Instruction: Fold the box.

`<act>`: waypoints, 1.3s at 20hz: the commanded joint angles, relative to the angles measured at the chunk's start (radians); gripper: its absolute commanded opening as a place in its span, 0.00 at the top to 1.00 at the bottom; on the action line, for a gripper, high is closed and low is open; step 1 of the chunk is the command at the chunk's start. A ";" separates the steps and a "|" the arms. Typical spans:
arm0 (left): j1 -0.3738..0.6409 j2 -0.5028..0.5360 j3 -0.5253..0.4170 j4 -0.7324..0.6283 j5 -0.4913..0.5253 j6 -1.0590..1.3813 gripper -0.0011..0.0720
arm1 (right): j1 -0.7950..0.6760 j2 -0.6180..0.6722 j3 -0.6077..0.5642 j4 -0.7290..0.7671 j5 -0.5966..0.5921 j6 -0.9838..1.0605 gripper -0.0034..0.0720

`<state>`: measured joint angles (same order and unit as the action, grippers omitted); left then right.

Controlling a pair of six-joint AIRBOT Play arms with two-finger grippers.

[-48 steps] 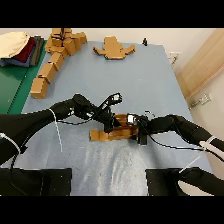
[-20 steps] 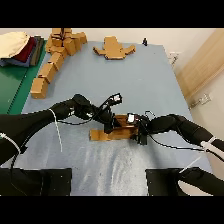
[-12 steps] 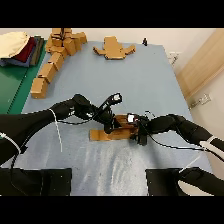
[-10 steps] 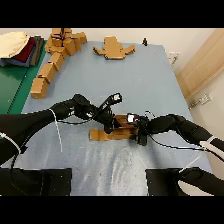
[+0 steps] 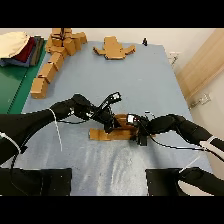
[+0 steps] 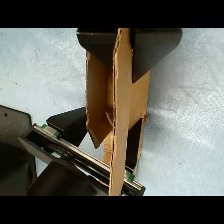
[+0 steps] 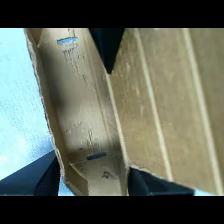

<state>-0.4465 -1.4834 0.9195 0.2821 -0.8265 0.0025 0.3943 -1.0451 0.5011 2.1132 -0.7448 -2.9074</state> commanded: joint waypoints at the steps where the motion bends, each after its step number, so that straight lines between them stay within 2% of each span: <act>1: 0.007 0.000 0.001 -0.010 0.006 -0.022 0.97 | 0.001 -0.001 0.000 0.000 0.002 0.000 0.28; 21: 0.005 0.000 0.001 -0.010 0.016 -0.023 0.97 | 0.001 -0.001 0.000 0.000 0.002 0.001 0.28; 22: 0.005 0.001 0.001 -0.010 0.015 -0.023 0.88 | 0.001 -0.001 0.000 0.000 0.002 0.000 0.28; 23: 0.006 0.001 0.001 -0.010 0.016 -0.026 0.46 | 0.001 -0.001 0.000 0.000 0.002 0.000 0.28; 24: 0.006 0.001 0.001 -0.014 0.018 -0.038 0.32 | 0.001 -0.001 0.000 0.000 0.002 0.001 0.28; 26: 0.006 0.002 0.001 -0.012 0.015 -0.056 0.31 | 0.001 -0.001 0.000 0.000 0.002 0.000 0.28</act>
<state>-0.4400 -1.4830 0.9195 0.2676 -0.8070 -0.0334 0.3946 -1.0454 0.5011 2.1128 -0.7441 -2.9063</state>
